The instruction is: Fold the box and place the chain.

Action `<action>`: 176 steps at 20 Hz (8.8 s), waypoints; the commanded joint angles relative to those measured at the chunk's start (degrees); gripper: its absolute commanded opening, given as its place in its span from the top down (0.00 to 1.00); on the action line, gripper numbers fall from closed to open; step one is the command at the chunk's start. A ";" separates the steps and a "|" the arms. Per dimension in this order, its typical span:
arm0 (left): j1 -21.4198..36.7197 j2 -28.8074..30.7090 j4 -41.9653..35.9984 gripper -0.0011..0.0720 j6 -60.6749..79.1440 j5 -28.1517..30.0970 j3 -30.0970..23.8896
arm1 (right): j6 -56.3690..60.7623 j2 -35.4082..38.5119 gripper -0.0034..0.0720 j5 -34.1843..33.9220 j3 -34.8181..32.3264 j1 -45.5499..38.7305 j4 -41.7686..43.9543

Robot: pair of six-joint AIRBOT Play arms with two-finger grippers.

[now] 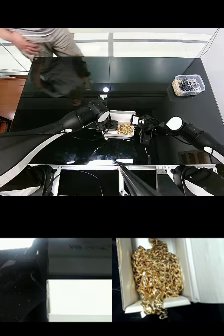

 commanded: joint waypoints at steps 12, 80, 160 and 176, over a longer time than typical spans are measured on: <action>0.04 0.02 -0.02 0.94 0.02 0.04 0.04 | 38.88 19.30 0.94 18.16 6.16 -0.04 -14.23; 26.82 10.08 -58.34 0.01 151.51 12.57 -26.36 | 50.25 21.64 0.51 25.44 18.71 -20.50 -6.54; 23.26 9.97 -57.22 0.25 150.24 16.00 -26.12 | 22.40 0.22 0.31 15.54 18.86 4.96 -9.79; 23.26 9.97 -57.22 0.25 150.24 16.00 -26.12 | 23.28 -1.14 0.31 15.19 18.56 4.96 -9.73</action>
